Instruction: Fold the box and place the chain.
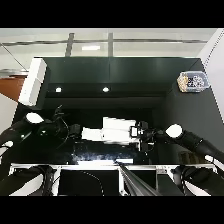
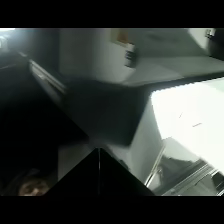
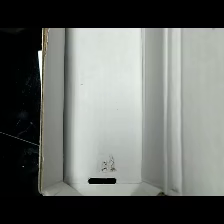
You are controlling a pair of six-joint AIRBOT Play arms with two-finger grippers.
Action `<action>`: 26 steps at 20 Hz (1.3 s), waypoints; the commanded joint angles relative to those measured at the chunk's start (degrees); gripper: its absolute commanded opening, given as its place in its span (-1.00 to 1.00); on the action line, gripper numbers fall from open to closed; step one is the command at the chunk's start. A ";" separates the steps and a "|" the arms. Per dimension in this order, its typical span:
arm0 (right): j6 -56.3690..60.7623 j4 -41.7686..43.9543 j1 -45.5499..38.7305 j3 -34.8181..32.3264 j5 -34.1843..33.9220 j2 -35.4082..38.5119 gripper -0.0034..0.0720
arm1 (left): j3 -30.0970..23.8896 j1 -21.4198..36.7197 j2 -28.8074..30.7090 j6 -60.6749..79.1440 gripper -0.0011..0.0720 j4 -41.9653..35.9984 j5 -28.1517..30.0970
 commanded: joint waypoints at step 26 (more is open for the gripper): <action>0.00 0.00 0.07 -0.02 0.00 -0.04 0.35 | 12.39 -18.32 -4.20 -2.40 0.62 -3.69 0.20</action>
